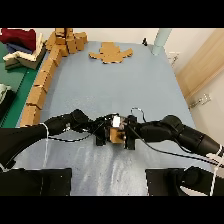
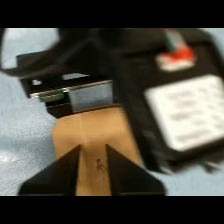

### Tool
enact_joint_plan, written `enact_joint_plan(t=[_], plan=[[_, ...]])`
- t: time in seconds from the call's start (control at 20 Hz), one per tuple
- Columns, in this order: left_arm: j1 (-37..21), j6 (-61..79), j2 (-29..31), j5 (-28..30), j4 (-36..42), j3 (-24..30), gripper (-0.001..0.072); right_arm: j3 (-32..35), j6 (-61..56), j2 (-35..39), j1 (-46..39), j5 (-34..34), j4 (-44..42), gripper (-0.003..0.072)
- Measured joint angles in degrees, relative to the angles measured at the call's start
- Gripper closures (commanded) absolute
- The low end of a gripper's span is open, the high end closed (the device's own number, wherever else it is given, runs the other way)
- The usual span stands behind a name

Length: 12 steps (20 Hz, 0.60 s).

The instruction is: Fold the box.

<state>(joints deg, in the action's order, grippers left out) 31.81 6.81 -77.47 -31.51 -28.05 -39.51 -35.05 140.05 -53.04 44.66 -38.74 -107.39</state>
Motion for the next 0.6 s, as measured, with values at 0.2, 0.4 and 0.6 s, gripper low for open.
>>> enact_joint_plan(t=[0.2,0.4,0.6], plan=[[0.0,0.0,0.0,0.0,-0.02,0.0,0.0336,0.83,1.57,0.17,2.12,0.83,3.8,0.0161],[0.0,0.0,0.0,0.0,0.0,0.0,0.0336,1.05,2.58,0.15,2.58,2.21,8.72,0.0149],[0.0,0.0,0.0,0.0,0.0,0.0,0.0336,1.38,2.97,0.26,2.82,3.3,11.26,0.0149]])
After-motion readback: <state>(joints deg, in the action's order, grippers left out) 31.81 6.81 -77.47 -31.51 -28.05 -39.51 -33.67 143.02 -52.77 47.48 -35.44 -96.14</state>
